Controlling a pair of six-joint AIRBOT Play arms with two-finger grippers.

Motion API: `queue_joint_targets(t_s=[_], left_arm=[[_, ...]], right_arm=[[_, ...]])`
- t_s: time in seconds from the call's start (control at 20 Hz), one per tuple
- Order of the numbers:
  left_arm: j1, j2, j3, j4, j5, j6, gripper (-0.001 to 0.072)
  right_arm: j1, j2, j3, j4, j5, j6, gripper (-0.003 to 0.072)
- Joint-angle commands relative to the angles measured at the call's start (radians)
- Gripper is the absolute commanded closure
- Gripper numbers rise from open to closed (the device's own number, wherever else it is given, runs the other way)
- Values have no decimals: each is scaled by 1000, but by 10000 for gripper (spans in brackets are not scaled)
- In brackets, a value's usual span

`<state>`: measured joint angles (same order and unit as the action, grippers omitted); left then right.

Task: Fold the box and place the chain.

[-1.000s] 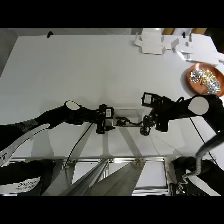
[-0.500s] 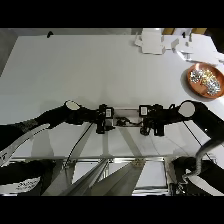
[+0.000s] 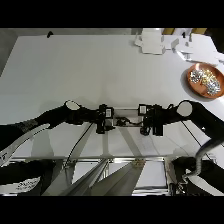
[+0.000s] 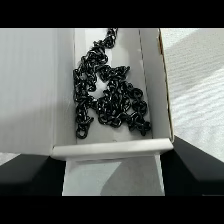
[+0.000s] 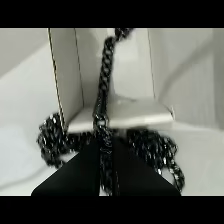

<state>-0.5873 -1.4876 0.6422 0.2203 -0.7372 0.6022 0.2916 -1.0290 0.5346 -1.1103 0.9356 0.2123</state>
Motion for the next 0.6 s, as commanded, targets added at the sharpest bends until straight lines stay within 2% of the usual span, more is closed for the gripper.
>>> queue_joint_targets(t_s=[0.0,0.2,0.35,0.55], left_arm=[[0,1,0,0,0,0,577],[0,1,0,0,0,0,577],[0,1,0,0,0,0,577],[0,1,0,0,0,0,577]], right_arm=[[-1,100,39,-196,84,146,667],[5,233,183,-199,257,158,667],[37,258,332,-197,388,190,667],[138,258,499,-187,412,285,667]])
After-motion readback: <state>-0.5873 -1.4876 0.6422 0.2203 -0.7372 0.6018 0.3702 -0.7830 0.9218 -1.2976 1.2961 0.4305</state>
